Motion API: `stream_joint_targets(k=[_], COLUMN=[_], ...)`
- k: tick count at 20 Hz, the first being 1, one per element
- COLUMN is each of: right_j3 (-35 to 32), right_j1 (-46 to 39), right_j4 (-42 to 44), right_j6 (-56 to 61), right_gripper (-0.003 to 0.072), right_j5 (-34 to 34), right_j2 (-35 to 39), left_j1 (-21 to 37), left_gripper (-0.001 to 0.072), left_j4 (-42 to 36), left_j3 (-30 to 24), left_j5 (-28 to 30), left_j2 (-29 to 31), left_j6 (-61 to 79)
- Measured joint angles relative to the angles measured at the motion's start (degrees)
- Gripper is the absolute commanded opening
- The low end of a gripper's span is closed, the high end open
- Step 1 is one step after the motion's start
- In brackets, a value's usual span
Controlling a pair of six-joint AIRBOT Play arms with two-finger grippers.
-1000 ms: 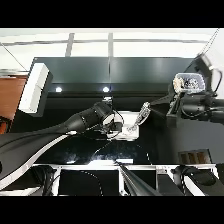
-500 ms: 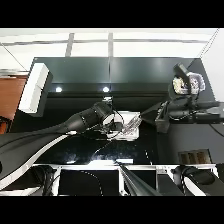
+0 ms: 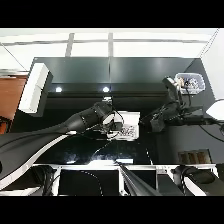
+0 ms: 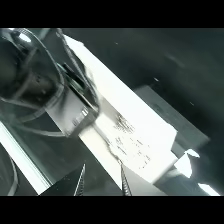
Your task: Fold the box and place the chain.
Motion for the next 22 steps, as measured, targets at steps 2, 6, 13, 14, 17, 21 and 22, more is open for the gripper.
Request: stream_joint_targets(k=[2, 6, 13, 14, 17, 21, 22], right_j3=[1.7, 3.1, 3.7, 3.7, 3.7, 3.7, 3.7], right_j1=[-2.7, -6.6, -8.2, -8.2, -8.3, -8.3, -8.3], right_j4=[-2.6, -4.8, -5.6, -5.8, -6.0, -6.2, -6.2], right_j6=[0.0, 0.0, 0.1, 0.1, 0.1, 0.1, 0.1], right_gripper=[0.0274, 0.0274, 0.0275, 0.0275, 0.0275, 0.0274, 0.0274], right_j5=[3.0, 7.2, 9.4, 9.3, 8.7, 8.1, 8.0], right_j2=[-0.1, -0.1, -0.1, -0.1, -0.1, -0.1, -0.1], left_j1=[0.0, 0.0, -0.9, -1.3, -1.9, 2.3, 4.7], left_gripper=[0.0030, 0.0046, 0.0703, 0.0703, 0.0703, 0.0702, 0.0702], left_j4=[-0.6, -0.9, -0.1, 1.0, 7.3, 15.8, 16.6], left_j3=[0.0, 0.0, 3.4, 3.9, 4.7, 0.5, -1.9], left_j5=[0.0, 0.0, -4.4, -5.4, -10.3, -16.5, -17.4], left_j2=[0.0, 0.0, 1.8, 3.1, 8.8, 18.0, 20.3], left_j6=[0.0, 0.0, 2.6, 3.5, 6.9, 12.2, 12.9])
